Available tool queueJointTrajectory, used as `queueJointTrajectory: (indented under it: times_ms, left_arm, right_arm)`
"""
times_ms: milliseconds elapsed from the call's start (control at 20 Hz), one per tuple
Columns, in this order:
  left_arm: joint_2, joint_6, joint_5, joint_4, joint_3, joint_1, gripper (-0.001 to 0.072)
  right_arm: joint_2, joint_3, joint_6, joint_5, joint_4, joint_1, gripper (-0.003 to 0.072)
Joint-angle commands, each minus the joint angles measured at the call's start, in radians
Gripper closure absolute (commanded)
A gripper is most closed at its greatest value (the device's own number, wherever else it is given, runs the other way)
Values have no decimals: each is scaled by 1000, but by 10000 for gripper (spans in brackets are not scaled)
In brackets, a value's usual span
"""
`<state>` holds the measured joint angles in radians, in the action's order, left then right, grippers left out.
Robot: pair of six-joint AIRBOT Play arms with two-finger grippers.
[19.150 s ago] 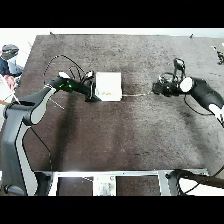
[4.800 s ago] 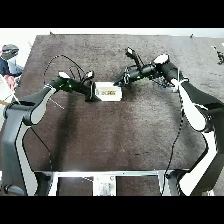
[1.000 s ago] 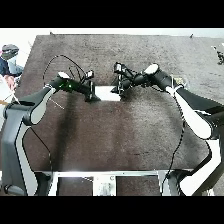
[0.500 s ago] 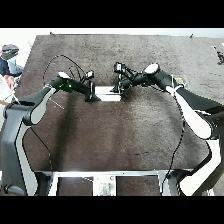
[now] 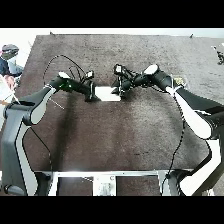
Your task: Fold the box and place the chain.
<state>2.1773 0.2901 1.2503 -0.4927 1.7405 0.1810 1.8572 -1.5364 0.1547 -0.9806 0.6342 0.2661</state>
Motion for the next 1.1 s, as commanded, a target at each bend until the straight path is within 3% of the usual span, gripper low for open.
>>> queueJointTrajectory:
  times_ms: [0,900,950,1000,1050]
  left_arm:
    - [-1,-2,-2,1,0,0,240]
    - [-1,-2,-2,1,0,0,241]
    - [-1,-2,-2,1,0,0,240]
    - [-1,-2,-2,1,0,0,241]
    - [-1,-2,-2,1,0,0,241]
  right_arm:
    - [1,28,-2,-10,17,1,345]
    - [1,-38,-46,13,18,1,346]
    - [1,-38,-46,11,32,1,416]
    - [1,-38,-46,5,46,1,536]
    - [1,-37,-46,-14,55,1,523]
